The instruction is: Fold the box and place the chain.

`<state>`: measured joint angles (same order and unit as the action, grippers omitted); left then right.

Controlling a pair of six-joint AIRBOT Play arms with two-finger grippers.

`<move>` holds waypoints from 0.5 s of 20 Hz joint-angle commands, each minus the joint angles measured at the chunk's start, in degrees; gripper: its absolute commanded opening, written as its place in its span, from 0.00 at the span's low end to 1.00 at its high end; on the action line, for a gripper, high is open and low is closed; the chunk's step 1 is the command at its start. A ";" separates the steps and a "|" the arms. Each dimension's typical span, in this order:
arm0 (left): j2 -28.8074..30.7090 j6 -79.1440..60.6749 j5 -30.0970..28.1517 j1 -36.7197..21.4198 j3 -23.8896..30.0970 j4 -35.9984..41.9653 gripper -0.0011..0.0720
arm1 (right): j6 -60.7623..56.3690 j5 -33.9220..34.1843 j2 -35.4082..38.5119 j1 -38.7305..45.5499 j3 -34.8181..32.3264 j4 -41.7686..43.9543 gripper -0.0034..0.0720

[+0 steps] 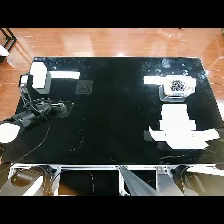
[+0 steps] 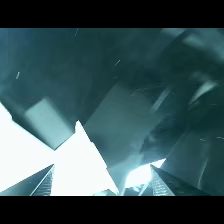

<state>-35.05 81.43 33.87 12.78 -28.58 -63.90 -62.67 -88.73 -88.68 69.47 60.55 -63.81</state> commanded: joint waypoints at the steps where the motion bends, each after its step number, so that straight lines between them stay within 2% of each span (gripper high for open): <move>1: 0.00 0.00 0.02 0.02 -0.02 1.64 0.88 | 1.62 -6.08 -6.03 -1.51 0.81 1.81 0.97; 5: 0.00 0.00 0.07 0.02 -0.02 1.64 0.88 | 2.10 -6.86 -9.31 -5.35 3.08 1.95 0.97; 10: 0.00 0.00 0.81 0.02 -0.02 1.64 0.88 | 2.12 -8.15 -11.78 -6.16 4.57 5.75 0.97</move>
<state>-35.05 81.43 34.13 12.78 -28.58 -62.33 -60.73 -95.92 -98.91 63.94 64.45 -59.90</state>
